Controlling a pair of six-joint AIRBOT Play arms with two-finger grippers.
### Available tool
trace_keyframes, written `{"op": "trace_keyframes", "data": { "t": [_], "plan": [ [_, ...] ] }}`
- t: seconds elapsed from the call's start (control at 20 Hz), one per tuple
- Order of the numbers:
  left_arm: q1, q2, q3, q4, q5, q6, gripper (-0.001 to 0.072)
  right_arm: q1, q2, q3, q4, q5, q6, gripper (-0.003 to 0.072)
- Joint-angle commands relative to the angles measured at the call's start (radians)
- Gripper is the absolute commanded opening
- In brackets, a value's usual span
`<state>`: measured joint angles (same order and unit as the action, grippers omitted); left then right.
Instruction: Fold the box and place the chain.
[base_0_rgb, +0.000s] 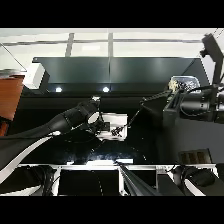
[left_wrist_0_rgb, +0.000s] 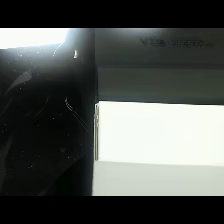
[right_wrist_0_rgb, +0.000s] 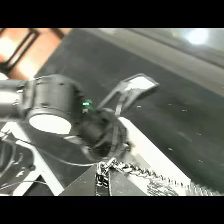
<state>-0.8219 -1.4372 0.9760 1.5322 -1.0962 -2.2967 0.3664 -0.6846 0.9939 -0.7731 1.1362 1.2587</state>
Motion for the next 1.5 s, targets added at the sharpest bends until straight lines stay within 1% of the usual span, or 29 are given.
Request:
{"op": "trace_keyframes", "data": {
  "t": [0.0, 0.2, 0.45, 0.5, 0.65, 1.0, 1.1, 1.3, 1.35, 1.45],
  "plan": [
    [0.000, -0.001, 0.000, 0.000, 0.003, 0.000, 0.0030, 0.076, -0.020, 0.000, 0.024, -0.048, -0.005, 0.0024],
    [0.000, -0.001, 0.000, 0.000, 0.003, 0.000, 0.0030, 0.086, -0.021, 0.010, 0.110, -0.113, -0.031, 0.0024],
    [0.000, -0.001, 0.000, 0.000, 0.003, 0.000, 0.0030, 0.064, -0.021, 0.115, 0.119, -0.135, -0.029, 0.0024],
    [0.000, -0.001, 0.000, 0.000, 0.003, 0.000, 0.0030, 0.064, -0.021, 0.120, 0.119, -0.137, -0.028, 0.0024],
    [0.000, -0.001, 0.000, 0.000, 0.003, 0.000, 0.0030, 0.064, -0.029, 0.105, 0.105, -0.112, -0.014, 0.0024],
    [0.000, -0.001, 0.000, 0.000, 0.003, 0.000, 0.0030, 0.065, -0.046, 0.097, 0.100, -0.112, 0.001, 0.0024],
    [0.000, -0.001, 0.000, 0.000, 0.003, 0.000, 0.0030, 0.065, -0.046, 0.097, 0.130, -0.123, -0.014, 0.0024],
    [0.000, -0.001, 0.000, 0.000, 0.003, 0.000, 0.0030, 0.064, -0.045, 0.097, 0.254, -0.156, -0.041, 0.0022],
    [0.000, -0.001, 0.000, 0.000, 0.003, 0.000, 0.0030, 0.064, -0.046, 0.097, 0.266, -0.154, -0.041, 0.0023],
    [0.000, -0.001, 0.000, 0.000, 0.003, 0.000, 0.0030, 0.064, -0.046, 0.097, 0.239, -0.152, -0.034, 0.0024]
  ]
}}
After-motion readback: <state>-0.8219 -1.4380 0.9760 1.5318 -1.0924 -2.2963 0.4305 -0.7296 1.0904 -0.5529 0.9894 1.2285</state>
